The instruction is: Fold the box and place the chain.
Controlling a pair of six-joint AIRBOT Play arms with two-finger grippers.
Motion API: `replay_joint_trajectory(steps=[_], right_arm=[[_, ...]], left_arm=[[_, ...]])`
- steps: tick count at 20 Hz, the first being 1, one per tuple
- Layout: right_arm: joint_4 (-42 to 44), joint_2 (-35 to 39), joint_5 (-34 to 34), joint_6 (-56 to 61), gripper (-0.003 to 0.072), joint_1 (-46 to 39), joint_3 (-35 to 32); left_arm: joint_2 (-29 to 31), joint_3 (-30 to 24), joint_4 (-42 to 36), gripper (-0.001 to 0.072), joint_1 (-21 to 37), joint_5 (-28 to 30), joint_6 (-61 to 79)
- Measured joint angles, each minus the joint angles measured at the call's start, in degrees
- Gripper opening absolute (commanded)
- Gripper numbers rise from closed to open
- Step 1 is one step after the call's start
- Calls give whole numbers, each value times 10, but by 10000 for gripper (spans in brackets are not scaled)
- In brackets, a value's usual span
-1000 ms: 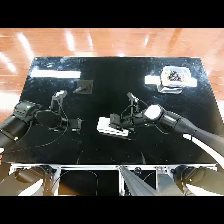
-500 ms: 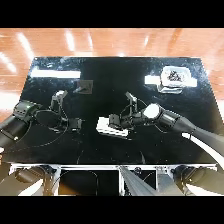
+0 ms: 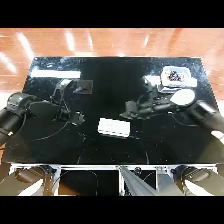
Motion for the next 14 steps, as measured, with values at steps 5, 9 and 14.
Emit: replay_joint_trajectory(steps=[5,9,14], right_arm=[[-92,55,113,-5,31,-144,1],[-152,69,158,-5,31,-209,1],[-189,72,165,6,31,-232,1]], left_arm=[[-16,28,-82,630,-42,-5,369],[-37,33,-87,629,-86,-66,582],[-88,34,-95,629,-105,-112,705]])
